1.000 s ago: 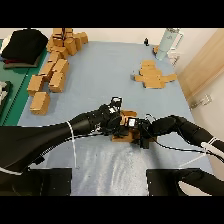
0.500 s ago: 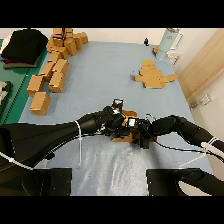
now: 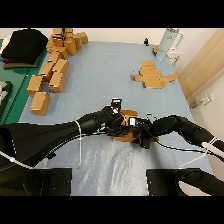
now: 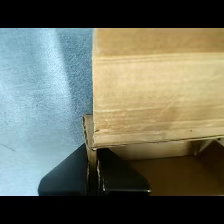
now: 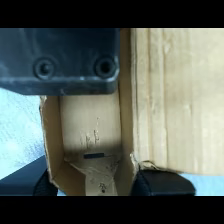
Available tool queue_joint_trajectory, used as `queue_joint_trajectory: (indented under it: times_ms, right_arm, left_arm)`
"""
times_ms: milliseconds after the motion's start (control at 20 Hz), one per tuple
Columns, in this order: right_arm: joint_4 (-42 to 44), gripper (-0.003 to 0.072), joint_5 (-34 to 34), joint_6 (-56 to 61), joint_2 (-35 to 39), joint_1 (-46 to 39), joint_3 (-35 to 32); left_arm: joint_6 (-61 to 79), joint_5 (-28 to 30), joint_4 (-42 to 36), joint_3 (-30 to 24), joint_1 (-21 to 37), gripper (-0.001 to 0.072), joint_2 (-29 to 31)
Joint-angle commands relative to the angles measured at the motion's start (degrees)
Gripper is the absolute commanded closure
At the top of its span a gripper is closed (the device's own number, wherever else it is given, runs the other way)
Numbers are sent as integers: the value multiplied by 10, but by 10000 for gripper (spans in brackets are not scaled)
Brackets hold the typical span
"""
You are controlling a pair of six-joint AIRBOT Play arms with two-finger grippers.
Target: Fold the box.
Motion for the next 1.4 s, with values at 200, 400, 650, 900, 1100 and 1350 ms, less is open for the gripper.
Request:
queue_joint_trajectory:
  times_ms: [200,400,650,900,1100,1350]
  right_arm:
    - [1,182,1,-2,0,1,0]
    - [1,182,1,-2,0,1,0]
    - [1,182,1,-2,0,1,0]
    - [1,182,1,-2,0,1,0]
    - [1,182,1,-2,0,1,0]
    - [1,182,1,-2,0,1,0]
  left_arm:
    - [2,-44,-19,11,8,287,1]
    - [3,-38,-16,26,16,288,0]
    - [3,-43,-18,26,29,289,-1]
    - [5,-45,-29,26,29,365,-21]
    - [12,-66,-35,26,28,682,-24]
    - [14,-48,-41,26,26,694,-24]
